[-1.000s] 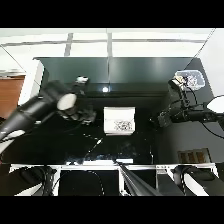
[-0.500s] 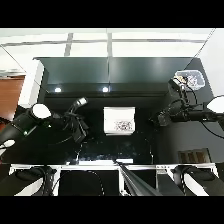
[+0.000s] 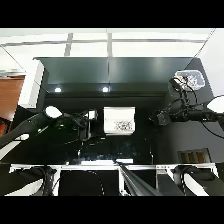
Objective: Fold the box and place the chain.
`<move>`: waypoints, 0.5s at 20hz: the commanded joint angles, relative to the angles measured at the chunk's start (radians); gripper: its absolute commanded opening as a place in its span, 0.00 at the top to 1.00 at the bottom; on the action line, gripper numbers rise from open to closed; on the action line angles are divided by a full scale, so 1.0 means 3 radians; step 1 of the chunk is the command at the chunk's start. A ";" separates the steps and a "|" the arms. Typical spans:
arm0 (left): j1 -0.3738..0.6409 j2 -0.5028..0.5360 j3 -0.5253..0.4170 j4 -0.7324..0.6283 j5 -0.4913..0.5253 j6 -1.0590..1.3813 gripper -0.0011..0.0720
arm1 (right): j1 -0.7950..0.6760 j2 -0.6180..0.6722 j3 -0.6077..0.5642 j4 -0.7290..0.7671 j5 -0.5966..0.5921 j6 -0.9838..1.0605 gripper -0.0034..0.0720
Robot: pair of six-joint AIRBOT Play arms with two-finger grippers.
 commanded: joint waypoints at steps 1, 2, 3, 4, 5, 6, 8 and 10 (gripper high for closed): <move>-0.0023 -0.0179 0.0118 -0.0223 0.0037 0.0244 0.01 | 0.0004 0.0001 -0.0003 0.0029 0.0008 0.0011 0.54; -0.0023 -0.0187 0.0131 -0.0223 0.0045 0.0243 0.01 | 0.0004 0.0001 -0.0003 0.0029 0.0010 0.0011 0.54; -0.0024 -0.0188 0.0135 -0.0233 0.0039 0.0242 0.01 | 0.0004 0.0001 -0.0003 0.0029 0.0011 0.0011 0.54; -0.0034 -0.0188 0.0135 -0.0239 0.0022 0.0240 0.01 | 0.0004 0.0001 -0.0003 0.0029 0.0011 0.0011 0.54; -0.0056 -0.0188 0.0135 -0.0237 0.0022 0.0240 0.01 | 0.0004 0.0001 -0.0003 0.0029 0.0011 0.0011 0.54; -0.0086 -0.0191 0.0135 -0.0256 0.0023 0.0240 0.01 | 0.0004 0.0001 -0.0003 0.0029 0.0011 0.0011 0.54; -0.0146 -0.0198 0.0135 -0.0306 0.0066 0.0240 0.01 | 0.0004 0.0001 -0.0003 0.0029 0.0010 0.0011 0.54; -0.0165 -0.0202 0.0136 -0.0314 0.0075 0.0239 0.01 | 0.0004 0.0001 -0.0003 0.0029 0.0010 0.0011 0.54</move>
